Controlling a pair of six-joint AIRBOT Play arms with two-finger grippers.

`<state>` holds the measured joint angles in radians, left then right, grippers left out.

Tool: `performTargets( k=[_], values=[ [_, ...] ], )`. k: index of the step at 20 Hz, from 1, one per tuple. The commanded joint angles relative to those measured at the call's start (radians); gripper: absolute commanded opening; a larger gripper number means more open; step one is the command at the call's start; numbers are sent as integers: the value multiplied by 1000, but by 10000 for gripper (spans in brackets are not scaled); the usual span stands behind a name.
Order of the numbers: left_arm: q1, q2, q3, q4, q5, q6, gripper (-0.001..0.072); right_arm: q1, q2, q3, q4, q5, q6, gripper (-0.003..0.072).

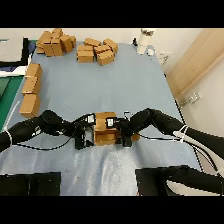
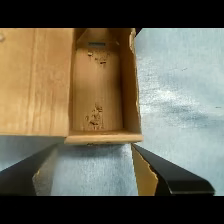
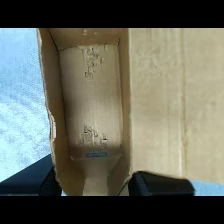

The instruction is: Fold the box.

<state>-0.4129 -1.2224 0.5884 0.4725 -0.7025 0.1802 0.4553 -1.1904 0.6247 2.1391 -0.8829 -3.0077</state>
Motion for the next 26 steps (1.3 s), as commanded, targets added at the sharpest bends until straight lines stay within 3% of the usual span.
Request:
performTargets(
  k=[1, 14, 19, 20, 21, 26],
  values=[
    [-29, 0, -8, -32, 24, 12, 697, 0, -1, -1, 0, 0, 0, 441],
    [-105, -44, -16, -64, 162, 14, 697, 0, -1, -1, 0, 0, 0, 441],
    [-105, -44, -16, -68, 161, 20, 695, 0, -1, -1, 0, 0, 0, 441],
    [-105, -44, -16, -68, 161, 21, 630, 0, -1, -1, 0, 0, 0, 441],
    [-105, -45, -16, -68, 158, 36, 492, 0, -1, -1, 0, 0, 0, 442],
    [-105, -47, -16, -68, 151, 74, 470, 0, -1, -1, 0, 0, 0, 441]
  ],
)
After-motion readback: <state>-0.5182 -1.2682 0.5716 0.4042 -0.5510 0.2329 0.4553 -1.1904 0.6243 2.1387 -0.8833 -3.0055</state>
